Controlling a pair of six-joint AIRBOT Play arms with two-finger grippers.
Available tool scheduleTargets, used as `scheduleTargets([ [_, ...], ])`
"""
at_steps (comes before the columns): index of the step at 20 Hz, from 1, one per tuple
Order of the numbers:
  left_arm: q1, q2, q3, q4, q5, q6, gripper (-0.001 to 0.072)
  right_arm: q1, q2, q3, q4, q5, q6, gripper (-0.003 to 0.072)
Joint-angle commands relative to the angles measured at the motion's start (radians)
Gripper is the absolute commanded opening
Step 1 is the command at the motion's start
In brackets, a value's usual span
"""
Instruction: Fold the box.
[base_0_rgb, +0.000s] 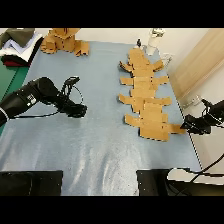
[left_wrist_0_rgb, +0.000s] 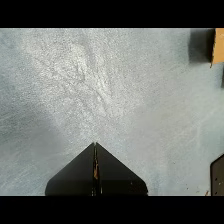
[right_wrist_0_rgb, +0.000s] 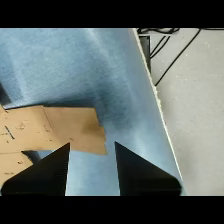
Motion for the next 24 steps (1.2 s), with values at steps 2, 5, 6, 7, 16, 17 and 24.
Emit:
scheduleTargets([
  [2, 0.000, 0.000, 0.000, 0.000, 0.000, 0.000, 0.0013, -0.001, -0.039, -0.001, 0.128, -0.044, -0.110, 0.0383],
  [5, 0.000, 0.000, 0.000, 0.000, 0.000, 0.000, 0.0013, 0.003, -0.049, -0.001, 0.273, -0.135, -0.212, 0.0285],
  [6, 0.000, 0.000, 0.000, 0.000, 0.000, 0.000, 0.0012, 0.003, -0.049, -0.001, 0.296, -0.162, -0.222, 0.0215],
  [7, 0.000, 0.000, 0.000, 0.000, 0.000, 0.000, 0.0013, 0.003, -0.049, -0.001, 0.313, -0.193, -0.222, 0.0212],
  [16, 0.000, 0.000, 0.000, 0.000, 0.000, 0.000, 0.0012, 0.092, -0.047, -0.014, 0.397, -0.285, -0.220, 0.0017],
  [17, 0.000, 0.000, 0.000, 0.000, 0.000, 0.000, 0.0013, 0.120, -0.047, -0.016, 0.395, -0.261, -0.217, 0.0006],
  [24, 0.000, 0.000, 0.000, -0.001, 0.000, 0.000, 0.0013, 0.375, -0.035, -0.018, 0.324, -0.005, -0.166, 0.0003],
])
